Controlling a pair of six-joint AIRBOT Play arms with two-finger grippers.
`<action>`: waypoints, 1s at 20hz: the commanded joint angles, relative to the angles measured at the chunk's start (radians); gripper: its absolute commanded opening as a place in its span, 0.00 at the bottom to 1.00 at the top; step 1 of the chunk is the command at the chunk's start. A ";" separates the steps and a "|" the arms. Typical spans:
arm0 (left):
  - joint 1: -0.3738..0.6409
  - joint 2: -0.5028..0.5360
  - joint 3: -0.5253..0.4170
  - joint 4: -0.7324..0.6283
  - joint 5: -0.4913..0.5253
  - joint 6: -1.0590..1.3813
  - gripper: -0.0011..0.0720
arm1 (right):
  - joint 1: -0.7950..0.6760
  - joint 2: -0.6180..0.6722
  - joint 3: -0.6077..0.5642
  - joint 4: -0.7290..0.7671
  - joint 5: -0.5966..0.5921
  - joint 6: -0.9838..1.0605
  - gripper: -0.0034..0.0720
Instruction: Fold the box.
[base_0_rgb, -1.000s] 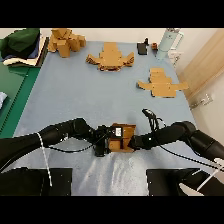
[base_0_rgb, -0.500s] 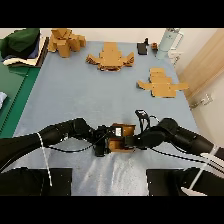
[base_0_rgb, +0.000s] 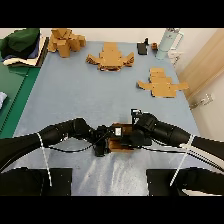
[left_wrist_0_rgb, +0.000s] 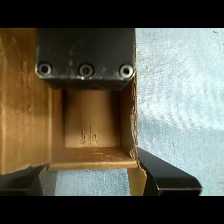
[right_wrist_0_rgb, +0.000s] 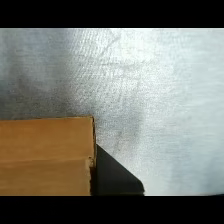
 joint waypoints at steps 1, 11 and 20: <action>0.001 0.001 0.000 0.000 0.000 0.002 0.74 | 0.006 -0.023 0.012 -0.014 -0.004 0.028 0.05; 0.001 0.001 0.000 0.000 0.000 0.002 0.74 | 0.006 -0.022 0.014 0.013 -0.012 0.026 0.09; 0.001 0.001 0.000 0.000 0.000 0.002 0.74 | 0.005 -0.022 0.014 0.014 -0.015 0.026 0.05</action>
